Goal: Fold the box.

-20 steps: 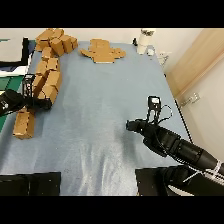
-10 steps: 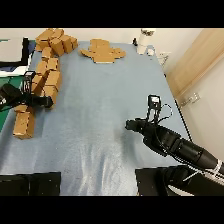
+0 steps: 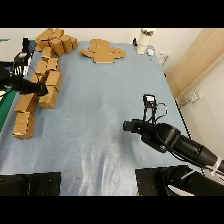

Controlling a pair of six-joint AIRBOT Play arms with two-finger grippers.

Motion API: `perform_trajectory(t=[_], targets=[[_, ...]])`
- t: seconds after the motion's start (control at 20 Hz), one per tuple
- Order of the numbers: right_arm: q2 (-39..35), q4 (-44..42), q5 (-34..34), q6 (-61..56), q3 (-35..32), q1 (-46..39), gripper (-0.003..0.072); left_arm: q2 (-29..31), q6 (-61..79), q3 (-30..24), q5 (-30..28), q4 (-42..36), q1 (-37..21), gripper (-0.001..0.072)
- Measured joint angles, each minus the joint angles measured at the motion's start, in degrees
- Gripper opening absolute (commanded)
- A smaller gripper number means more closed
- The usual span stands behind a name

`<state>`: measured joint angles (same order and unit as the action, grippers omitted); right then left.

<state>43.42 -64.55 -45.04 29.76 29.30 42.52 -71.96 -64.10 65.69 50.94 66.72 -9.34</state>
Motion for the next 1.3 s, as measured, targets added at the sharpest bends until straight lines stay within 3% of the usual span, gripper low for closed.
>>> perform_trajectory(t=[0.2,0.45,0.7,0.95,1.3], targets=[[8.8,-5.2,0.0,10.6,9.1,-5.7,0.0005,0.7,0.2,2.8,0.9,-3.6,8.7,0.0014],[25.0,-19.3,-1.9,28.4,25.7,-13.4,0.0005,-2.5,0.2,3.8,-0.2,-5.1,20.8,0.0014],[36.1,-27.3,-5.8,37.8,37.2,-16.1,0.0005,-7.2,-0.3,4.1,-0.6,-9.2,26.7,0.0014],[39.7,-29.9,-8.2,40.9,41.4,-16.6,0.0005,-8.9,-0.5,4.2,-0.9,-13.1,28.1,0.0014],[40.5,-30.6,-9.0,41.7,42.3,-16.7,0.0005,-9.3,-0.5,4.2,-1.0,-14.3,28.4,0.0014]])
